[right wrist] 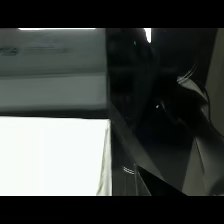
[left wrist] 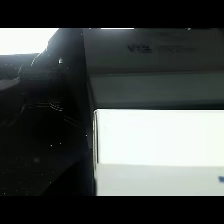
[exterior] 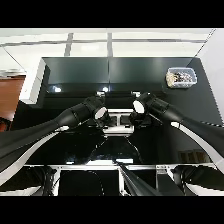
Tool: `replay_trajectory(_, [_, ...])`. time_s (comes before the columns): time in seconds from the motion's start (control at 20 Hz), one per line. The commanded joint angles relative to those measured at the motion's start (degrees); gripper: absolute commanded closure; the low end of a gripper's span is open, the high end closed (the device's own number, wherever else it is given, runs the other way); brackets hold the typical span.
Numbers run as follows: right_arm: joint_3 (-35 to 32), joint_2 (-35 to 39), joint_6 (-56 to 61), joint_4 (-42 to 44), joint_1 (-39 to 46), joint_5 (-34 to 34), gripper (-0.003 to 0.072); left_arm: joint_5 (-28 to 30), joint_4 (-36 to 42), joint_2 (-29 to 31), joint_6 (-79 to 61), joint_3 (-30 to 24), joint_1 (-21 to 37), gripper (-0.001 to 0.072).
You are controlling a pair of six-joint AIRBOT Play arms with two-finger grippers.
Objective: Fold the box and place the chain.
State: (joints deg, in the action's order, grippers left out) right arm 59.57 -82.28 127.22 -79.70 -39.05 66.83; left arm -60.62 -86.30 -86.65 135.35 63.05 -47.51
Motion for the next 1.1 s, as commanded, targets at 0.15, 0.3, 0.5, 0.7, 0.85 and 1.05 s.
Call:
replay_trajectory(0.15, [3.26, 10.97, -12.96, -0.63, 1.53, 8.11, 0.0242, 0.17, -0.02, 0.00, -0.13, 0.02, 0.04, 0.0684])
replay_trajectory(0.3, [3.21, 20.59, -19.89, -15.50, 8.09, 11.19, 0.0242, 0.17, -0.02, 0.00, -0.13, 0.02, 0.04, 0.0683])
replay_trajectory(0.5, [2.45, 21.75, -19.91, -32.94, 27.28, 2.21, 0.0243, 0.15, -0.09, 0.00, -0.13, 0.02, 0.04, 0.0684])
replay_trajectory(0.7, [2.58, 12.90, -20.52, -27.32, 41.07, -13.81, -0.0031, 0.17, -0.17, 0.00, -0.13, 0.02, 0.04, 0.0683])
replay_trajectory(0.85, [15.08, -0.42, -18.10, -23.08, 45.29, -11.69, -0.0026, 0.44, -0.17, 0.00, -0.13, 0.02, 0.02, 0.0683])
replay_trajectory(1.05, [43.43, -22.23, -16.00, -17.35, 47.43, 3.56, -0.0025, 0.39, -0.17, 0.00, -0.13, 0.02, 0.04, 0.0684])
